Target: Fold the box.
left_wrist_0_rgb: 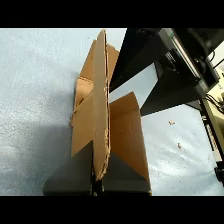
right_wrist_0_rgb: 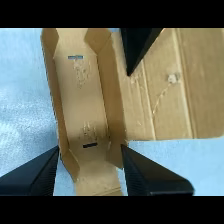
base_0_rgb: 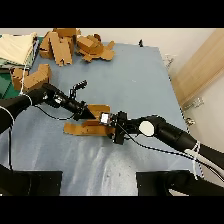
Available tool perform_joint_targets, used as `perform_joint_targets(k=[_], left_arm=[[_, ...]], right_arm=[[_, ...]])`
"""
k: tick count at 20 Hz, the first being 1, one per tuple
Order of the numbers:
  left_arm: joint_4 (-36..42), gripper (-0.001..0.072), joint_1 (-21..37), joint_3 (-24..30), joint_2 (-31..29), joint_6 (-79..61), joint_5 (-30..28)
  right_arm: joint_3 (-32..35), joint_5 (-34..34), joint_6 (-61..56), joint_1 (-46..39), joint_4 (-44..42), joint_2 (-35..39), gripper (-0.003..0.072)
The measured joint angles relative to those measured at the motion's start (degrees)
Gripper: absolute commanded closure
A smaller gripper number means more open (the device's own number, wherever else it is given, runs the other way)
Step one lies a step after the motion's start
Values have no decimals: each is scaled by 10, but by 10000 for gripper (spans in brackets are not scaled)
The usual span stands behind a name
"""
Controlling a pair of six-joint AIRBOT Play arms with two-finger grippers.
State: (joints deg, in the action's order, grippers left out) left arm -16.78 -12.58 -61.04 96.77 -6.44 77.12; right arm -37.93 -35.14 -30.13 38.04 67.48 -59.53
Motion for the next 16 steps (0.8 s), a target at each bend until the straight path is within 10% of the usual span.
perform_joint_targets(k=[16], left_arm=[[0,698,0,0,0,0,0]], right_arm=[[-1,11,86,-39,-61,-20,42]])
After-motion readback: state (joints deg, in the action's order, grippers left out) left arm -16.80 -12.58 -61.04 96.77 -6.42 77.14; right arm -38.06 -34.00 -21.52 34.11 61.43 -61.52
